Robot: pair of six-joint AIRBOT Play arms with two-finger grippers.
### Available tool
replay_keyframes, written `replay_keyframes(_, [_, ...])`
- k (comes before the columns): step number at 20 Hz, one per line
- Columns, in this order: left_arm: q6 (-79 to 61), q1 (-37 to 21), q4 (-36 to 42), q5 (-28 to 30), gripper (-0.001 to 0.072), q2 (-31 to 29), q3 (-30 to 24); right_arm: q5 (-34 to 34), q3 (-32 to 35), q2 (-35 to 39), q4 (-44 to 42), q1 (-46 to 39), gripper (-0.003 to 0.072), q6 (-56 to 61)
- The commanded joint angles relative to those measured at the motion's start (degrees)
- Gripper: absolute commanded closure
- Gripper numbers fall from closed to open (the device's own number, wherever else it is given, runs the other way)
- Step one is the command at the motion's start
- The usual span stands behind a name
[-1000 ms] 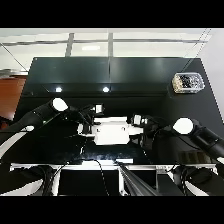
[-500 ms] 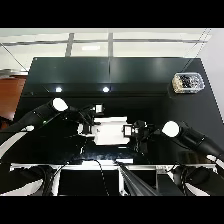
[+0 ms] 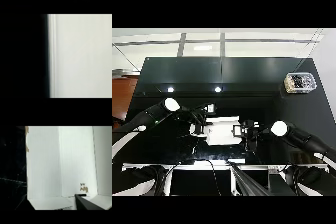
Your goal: Fold the box and place the chain.
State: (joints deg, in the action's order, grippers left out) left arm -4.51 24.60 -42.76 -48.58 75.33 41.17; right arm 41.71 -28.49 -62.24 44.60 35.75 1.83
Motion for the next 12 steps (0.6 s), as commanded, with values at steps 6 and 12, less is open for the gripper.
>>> replay_keyframes(6, [0.6, 0.0, 0.0, 0.0, 0.0678, 0.0, 0.0, -8.9, -0.1, -2.1, -1.1, 3.5, -0.0019, 6.0])
replay_keyframes(12, [0.6, 0.0, 0.0, 0.0, 0.0678, 0.0, 0.0, -7.6, -2.1, 1.2, -1.0, -0.6, -0.0020, 10.0])
